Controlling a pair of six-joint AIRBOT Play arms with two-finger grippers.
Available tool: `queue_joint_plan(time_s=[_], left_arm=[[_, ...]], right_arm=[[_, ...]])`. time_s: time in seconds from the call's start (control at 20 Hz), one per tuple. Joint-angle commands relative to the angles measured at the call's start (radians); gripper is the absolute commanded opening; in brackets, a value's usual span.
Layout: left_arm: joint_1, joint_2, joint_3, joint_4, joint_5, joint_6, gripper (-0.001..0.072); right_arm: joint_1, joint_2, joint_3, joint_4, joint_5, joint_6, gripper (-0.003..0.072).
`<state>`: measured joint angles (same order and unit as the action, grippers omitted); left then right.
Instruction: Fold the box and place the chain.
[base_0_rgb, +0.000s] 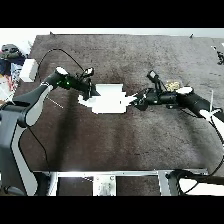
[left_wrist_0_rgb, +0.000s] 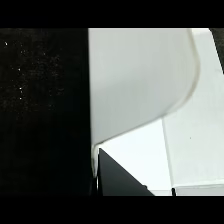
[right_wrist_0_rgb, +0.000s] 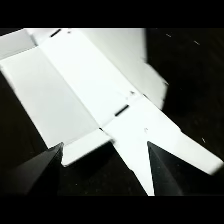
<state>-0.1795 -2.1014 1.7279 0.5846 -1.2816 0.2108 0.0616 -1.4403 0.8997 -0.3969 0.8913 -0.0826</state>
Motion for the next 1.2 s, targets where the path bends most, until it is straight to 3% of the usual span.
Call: queue_joint_plan(time_s=[0.0, 0.05, 0.15, 0.4, 0.75, 1.15], left_arm=[[0.001, -0.001, 0.000, 0.006, 0.000, -0.001, 0.0012], [0.001, 0.000, 0.000, 0.006, 0.000, -0.001, 0.0012], [0.001, 0.000, 0.000, 0.005, 0.000, -0.001, 0.0011], [0.001, 0.000, 0.000, 0.005, 0.000, -0.001, 0.0012], [0.001, 0.000, 0.000, 0.002, 0.000, -0.001, 0.0012], [0.001, 0.000, 0.000, 0.002, 0.000, -0.001, 0.0012]], right_arm=[[0.083, -0.006, 0.000, -0.005, -0.018, -0.257, 0.0628], [0.111, -0.013, 0.000, -0.005, -0.035, -0.314, 0.0628], [0.163, -0.038, 0.000, -0.015, -0.073, -0.375, 0.0720], [0.243, -0.101, 0.000, -0.168, -0.166, -0.320, 0.0720], [0.245, -0.112, 0.003, -0.183, -0.306, -0.306, 0.0720], [0.224, -0.079, 0.079, -0.183, -0.295, -0.241, 0.0720]])
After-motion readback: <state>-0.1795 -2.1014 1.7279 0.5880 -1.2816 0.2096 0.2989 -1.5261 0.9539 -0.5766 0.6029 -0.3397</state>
